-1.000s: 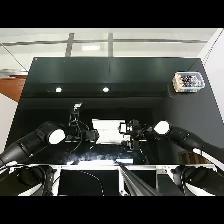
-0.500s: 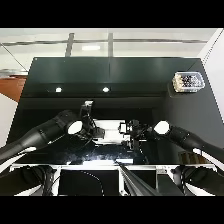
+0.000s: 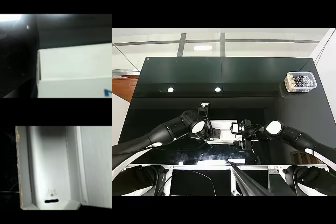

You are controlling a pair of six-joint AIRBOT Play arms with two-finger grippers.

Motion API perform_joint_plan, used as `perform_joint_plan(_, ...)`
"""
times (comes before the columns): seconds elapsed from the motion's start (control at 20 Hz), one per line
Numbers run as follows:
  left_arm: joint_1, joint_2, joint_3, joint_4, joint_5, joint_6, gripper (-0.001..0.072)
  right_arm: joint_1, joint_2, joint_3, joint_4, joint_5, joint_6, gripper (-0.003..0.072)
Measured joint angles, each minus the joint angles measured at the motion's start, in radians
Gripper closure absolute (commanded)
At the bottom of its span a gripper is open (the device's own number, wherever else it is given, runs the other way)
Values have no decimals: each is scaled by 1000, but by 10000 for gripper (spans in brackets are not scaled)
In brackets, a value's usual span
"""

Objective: Fold the box and place the chain.

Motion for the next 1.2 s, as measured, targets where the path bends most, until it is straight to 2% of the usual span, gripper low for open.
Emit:
perform_joint_plan(0.05, -1, -4, 0, 5, 2, -12, 429, 0, 0, 0, 0, 0, 0, 413)
perform_joint_plan(0.45, -1, -23, 2, 20, 21, -51, 435, 0, 0, 0, 0, 0, 0, 414)
perform_joint_plan(0.6, -6, -31, 3, 21, 18, -56, 535, 0, 0, 0, 0, 0, 0, 413)
perform_joint_plan(1.2, -14, -33, 5, 21, 18, -60, 523, 0, 0, 0, 0, 1, 0, 414)
